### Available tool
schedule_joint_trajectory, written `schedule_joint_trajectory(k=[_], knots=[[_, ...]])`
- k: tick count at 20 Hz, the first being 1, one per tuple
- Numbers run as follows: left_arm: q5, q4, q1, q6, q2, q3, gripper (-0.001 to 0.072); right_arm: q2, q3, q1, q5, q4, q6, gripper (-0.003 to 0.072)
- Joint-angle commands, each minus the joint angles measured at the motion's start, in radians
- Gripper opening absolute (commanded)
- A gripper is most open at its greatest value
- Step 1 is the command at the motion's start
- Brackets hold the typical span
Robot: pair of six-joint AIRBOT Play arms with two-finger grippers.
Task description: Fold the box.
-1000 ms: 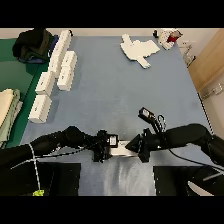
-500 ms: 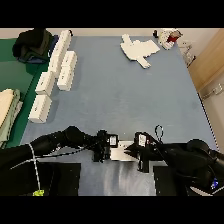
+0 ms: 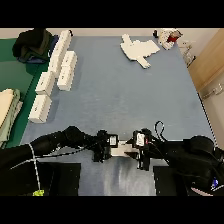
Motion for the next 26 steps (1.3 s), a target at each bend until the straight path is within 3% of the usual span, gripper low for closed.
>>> schedule_joint_trajectory(k=[1,6,8,9,10,14,22,26], knots=[[0.0,0.0,0.0,0.0,0.0,0.0,0.0409,-0.019,0.032,0.081,-0.016,-0.188,0.207,0.0347],[0.0,0.0,0.0,0.0,0.0,0.0,0.0409,-0.113,0.068,0.26,-0.027,-0.509,0.537,0.0348],[0.0,0.0,0.0,0.0,0.0,0.0,0.0409,-0.13,0.068,0.304,-0.027,-0.53,0.575,0.0369],[0.0,0.0,0.0,0.0,0.0,0.0,0.0409,-0.132,0.068,0.319,-0.029,-0.53,0.585,0.0444],[0.0,0.0,0.0,0.0,0.0,0.0,0.0409,-0.134,0.068,0.328,-0.032,-0.536,0.594,0.0463],[0.0,0.0,0.0,0.0,0.0,0.0,0.0409,-0.157,0.067,0.328,-0.078,-0.618,0.603,0.0463],[0.0,0.0,0.0,0.0,0.0,0.0,0.0409,-0.208,0.067,0.329,-0.057,-0.686,0.601,0.0479],[0.0,0.0,0.0,0.0,0.0,0.0,0.0409,-0.206,0.078,0.329,-0.057,-0.693,0.6,0.0448]])
